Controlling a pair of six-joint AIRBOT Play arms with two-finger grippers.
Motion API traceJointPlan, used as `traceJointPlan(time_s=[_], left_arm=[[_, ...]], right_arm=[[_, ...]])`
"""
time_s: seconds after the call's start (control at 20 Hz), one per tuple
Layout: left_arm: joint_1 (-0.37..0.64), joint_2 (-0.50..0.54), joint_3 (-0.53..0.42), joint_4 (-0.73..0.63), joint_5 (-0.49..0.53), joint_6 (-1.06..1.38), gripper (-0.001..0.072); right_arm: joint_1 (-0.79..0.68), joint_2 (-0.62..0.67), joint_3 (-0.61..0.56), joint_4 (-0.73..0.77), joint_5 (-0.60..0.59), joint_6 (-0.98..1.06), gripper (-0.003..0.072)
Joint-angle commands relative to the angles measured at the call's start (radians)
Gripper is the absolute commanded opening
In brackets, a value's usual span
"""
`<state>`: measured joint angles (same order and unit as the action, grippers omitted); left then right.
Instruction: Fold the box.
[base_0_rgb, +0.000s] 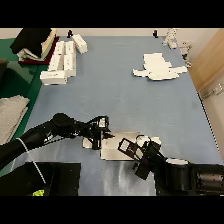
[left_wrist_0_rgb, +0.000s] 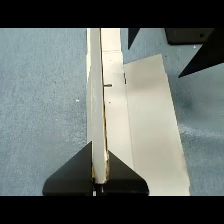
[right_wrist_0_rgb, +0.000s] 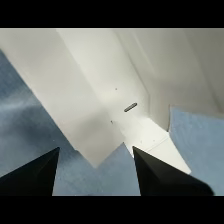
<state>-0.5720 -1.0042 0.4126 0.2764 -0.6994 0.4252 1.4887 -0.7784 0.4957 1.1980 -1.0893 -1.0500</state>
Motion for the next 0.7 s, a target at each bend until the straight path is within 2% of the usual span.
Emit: traceJointPlan(time_s=[0.0, 0.2, 0.35, 0.65], left_arm=[[0.000, 0.000, 0.001, 0.000, 0.000, 0.000, 0.0013], [0.000, 0.000, 0.001, 0.000, 0.000, 0.000, 0.0014], [0.000, 0.000, 0.001, 0.000, 0.000, 0.000, 0.0013], [0.000, 0.000, 0.001, 0.000, 0.000, 0.000, 0.0013]], right_arm=[[0.079, -0.005, -0.027, 0.013, 0.044, -0.035, 0.0693], [0.081, -0.084, -0.043, -0.102, 0.064, 0.008, 0.0693], [0.081, -0.114, -0.039, -0.254, 0.048, 0.175, 0.0693], [0.081, -0.112, 0.053, -0.259, -0.099, 0.292, 0.0701]])
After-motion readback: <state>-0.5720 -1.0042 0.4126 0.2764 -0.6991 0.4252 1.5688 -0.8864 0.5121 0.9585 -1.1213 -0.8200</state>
